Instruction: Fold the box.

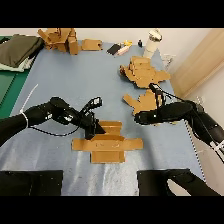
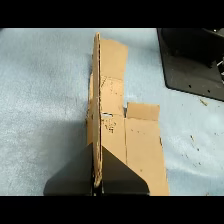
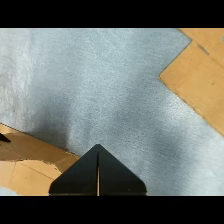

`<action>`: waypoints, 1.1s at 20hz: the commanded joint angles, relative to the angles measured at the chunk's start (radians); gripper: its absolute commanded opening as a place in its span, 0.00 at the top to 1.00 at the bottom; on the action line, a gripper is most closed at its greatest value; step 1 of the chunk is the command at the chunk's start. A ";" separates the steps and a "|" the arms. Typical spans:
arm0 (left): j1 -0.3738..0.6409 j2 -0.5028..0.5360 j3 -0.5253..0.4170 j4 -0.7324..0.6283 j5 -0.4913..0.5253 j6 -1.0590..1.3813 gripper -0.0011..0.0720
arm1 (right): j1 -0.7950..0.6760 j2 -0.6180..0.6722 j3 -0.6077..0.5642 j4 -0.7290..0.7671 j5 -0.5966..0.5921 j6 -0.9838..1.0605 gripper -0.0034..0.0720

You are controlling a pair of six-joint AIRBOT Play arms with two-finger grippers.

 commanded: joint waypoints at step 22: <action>0.000 -0.024 -0.008 0.012 -0.002 -0.026 0.97 | 0.034 0.006 0.000 -0.004 -0.068 -0.008 0.95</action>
